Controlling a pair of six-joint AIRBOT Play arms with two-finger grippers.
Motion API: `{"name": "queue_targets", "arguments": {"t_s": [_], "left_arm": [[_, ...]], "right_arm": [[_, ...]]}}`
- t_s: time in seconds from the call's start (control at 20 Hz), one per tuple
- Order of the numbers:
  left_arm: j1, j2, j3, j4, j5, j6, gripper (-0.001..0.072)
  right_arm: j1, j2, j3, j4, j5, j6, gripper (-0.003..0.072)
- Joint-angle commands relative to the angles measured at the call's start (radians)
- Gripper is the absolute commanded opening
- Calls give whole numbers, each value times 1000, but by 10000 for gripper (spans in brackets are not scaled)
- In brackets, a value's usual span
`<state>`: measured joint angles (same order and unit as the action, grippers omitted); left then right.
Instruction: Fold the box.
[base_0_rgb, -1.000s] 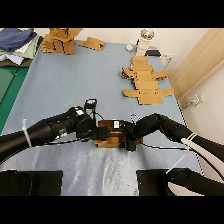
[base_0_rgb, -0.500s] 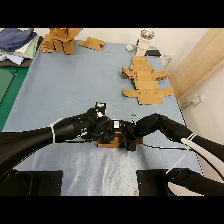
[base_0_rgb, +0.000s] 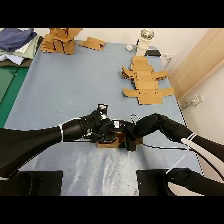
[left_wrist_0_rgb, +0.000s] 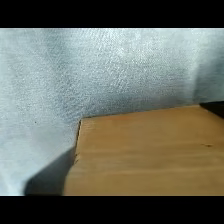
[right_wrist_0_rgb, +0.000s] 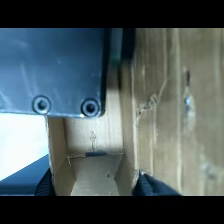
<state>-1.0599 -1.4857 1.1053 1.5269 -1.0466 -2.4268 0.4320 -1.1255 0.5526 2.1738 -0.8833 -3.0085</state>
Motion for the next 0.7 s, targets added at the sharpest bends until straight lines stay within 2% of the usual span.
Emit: {"name": "queue_targets", "arguments": {"t_s": [0.0,0.15,0.2,0.4,0.45,0.5,0.55,0.65], "left_arm": [[0,-10,2,-5,26,-6,101],[0,-11,1,-6,14,-8,79],[0,-11,2,-6,10,-6,10],[0,-10,2,-23,6,3,14],[0,-10,2,-25,6,3,265],[0,-10,2,-28,3,-3,552],[0,-10,2,-31,-6,-6,598],[0,-8,10,-31,-43,-4,598]], "right_arm": [[0,1,1,2,0,0,474],[0,1,1,2,0,0,474],[0,1,1,2,0,0,474],[0,1,1,2,0,0,474],[0,1,1,2,0,0,474],[0,1,1,2,0,0,474],[0,1,1,2,0,0,474],[0,1,1,2,0,0,474]]}}
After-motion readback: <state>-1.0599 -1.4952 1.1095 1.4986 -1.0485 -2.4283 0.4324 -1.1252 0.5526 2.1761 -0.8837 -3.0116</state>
